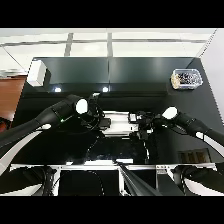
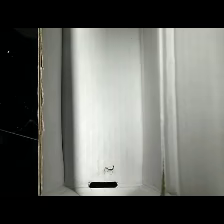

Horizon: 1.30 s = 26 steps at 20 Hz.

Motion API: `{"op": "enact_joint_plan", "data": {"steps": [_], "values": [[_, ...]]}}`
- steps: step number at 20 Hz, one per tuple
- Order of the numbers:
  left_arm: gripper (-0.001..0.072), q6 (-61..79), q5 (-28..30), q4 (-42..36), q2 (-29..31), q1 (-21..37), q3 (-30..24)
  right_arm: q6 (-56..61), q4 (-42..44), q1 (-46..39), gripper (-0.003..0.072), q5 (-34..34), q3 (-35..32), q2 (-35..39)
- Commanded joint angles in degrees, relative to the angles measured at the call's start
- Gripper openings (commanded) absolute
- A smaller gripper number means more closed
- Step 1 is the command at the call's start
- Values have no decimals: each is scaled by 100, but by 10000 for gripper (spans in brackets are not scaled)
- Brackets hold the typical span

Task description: Fold the box and place the chain.

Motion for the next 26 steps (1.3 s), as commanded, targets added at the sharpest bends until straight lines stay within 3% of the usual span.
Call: {"op": "enact_joint_plan", "data": {"steps": [1,3,15,16,17,18,21,23,24,25,26], "values": [[347,-896,-236,778,-151,-363,308,-2,-2,0,390,0,-2,0],[347,-1346,-428,1231,-310,-584,514,-2,-2,0,391,2,-2,0],[345,-1746,-339,1246,-522,-743,608,-2,-2,-2,391,2,-2,0],[294,-1784,-328,1246,-525,-743,608,-2,-2,0,390,2,-2,0],[124,-1781,-310,1244,-529,-745,608,-2,-2,0,391,2,-2,0],[31,-1781,-306,1244,-531,-745,610,-2,-2,-2,391,2,-2,0],[22,-1781,-319,1239,-533,-745,610,-2,-2,0,390,2,-2,0],[31,-1779,-317,1222,-533,-743,614,-4,-2,-2,390,2,-2,0],[140,-1759,-310,1172,-533,-743,623,-2,-4,0,391,2,-2,0],[301,-1759,-313,1176,-533,-745,654,-4,-4,0,390,2,-2,0],[349,-1759,-326,1169,-533,-745,684,-2,-2,-2,390,2,-2,0]]}}
